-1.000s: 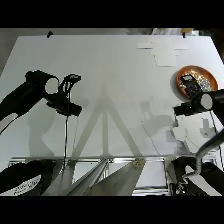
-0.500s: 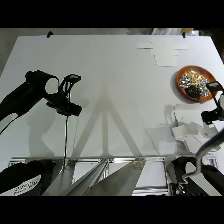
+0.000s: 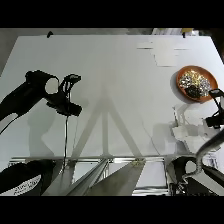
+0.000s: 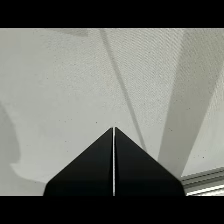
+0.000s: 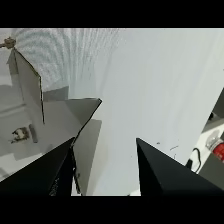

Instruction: Fold the box and place the chain.

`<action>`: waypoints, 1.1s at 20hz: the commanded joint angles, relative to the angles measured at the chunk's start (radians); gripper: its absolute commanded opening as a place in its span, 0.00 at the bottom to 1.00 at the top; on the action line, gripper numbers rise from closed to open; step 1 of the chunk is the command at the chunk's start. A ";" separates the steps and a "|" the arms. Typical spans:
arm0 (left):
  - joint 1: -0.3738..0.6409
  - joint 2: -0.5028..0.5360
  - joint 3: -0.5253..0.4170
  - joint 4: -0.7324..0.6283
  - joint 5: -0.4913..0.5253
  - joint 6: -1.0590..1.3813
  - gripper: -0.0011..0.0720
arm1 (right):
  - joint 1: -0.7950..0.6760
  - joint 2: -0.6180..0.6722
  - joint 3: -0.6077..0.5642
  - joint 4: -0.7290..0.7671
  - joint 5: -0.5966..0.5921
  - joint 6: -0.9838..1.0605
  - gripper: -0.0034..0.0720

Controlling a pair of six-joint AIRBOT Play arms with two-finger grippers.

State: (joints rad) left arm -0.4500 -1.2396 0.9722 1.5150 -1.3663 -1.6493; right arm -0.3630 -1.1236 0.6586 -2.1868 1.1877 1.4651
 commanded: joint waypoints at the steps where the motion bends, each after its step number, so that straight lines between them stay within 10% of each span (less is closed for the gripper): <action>1: 0.001 0.000 0.000 0.000 0.000 0.000 0.03 | -0.006 -0.058 0.000 -0.016 0.038 0.005 0.47; 5: 0.001 0.000 0.000 0.000 0.000 0.000 0.03 | -0.016 -0.106 0.000 -0.010 0.079 0.023 0.07; 12: 0.001 0.000 0.000 0.000 0.000 0.000 0.03 | 0.216 0.066 0.000 0.221 0.152 0.010 0.06; 18: 0.001 0.000 0.000 0.000 0.000 0.000 0.03 | 0.337 0.365 -0.125 0.756 -0.097 0.023 0.06; 22: 0.001 0.000 0.000 0.000 0.034 0.040 0.03 | 0.474 0.511 -0.247 0.807 -0.185 0.107 0.06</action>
State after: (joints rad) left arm -0.4500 -1.2396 0.9722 1.5154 -1.3506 -1.6268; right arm 0.0261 -0.7143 0.4843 -1.4906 1.0924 1.5158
